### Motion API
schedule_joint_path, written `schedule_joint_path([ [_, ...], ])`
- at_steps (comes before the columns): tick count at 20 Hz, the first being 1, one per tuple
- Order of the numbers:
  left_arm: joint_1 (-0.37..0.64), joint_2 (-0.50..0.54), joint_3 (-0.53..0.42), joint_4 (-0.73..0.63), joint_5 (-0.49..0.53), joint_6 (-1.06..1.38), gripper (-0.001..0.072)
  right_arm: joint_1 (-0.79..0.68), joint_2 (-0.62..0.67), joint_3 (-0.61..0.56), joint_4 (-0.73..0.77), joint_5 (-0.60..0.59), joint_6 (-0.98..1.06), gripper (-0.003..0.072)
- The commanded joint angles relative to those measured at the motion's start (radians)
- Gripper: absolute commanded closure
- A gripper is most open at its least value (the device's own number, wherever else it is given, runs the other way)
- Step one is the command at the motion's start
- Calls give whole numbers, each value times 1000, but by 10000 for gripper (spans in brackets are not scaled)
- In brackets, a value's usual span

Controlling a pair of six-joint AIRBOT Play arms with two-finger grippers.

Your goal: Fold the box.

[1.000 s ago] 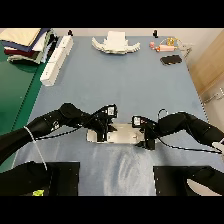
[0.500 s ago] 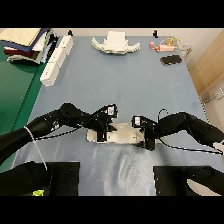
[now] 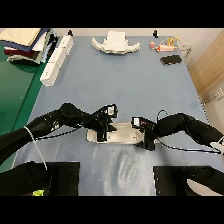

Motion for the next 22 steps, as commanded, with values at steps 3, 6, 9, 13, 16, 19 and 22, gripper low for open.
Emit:
schedule_joint_path([
  [3, 0, -1, 1, 0, 0, 0, 695, 0, -2, -11, -6, 18, 1, 116],
  [6, 0, -1, 1, 0, 0, 0, 695, 0, -2, -11, -7, 17, 1, 184],
  [9, 0, -1, 1, 0, 0, 0, 695, 0, -2, -11, -6, 17, 1, 181],
  [13, 0, -1, 1, 0, 0, 0, 695, 0, -2, -11, -6, 16, 2, 181],
  [16, 0, -1, 1, 0, 0, 0, 695, 0, -2, -11, -10, 13, 1, 181],
  [19, 0, -1, 1, 0, 0, 0, 695, 0, -2, -11, -10, 13, 1, 181],
  [22, 0, -1, 1, 0, 0, 0, 695, 0, -2, -11, -10, 13, 1, 181],
])
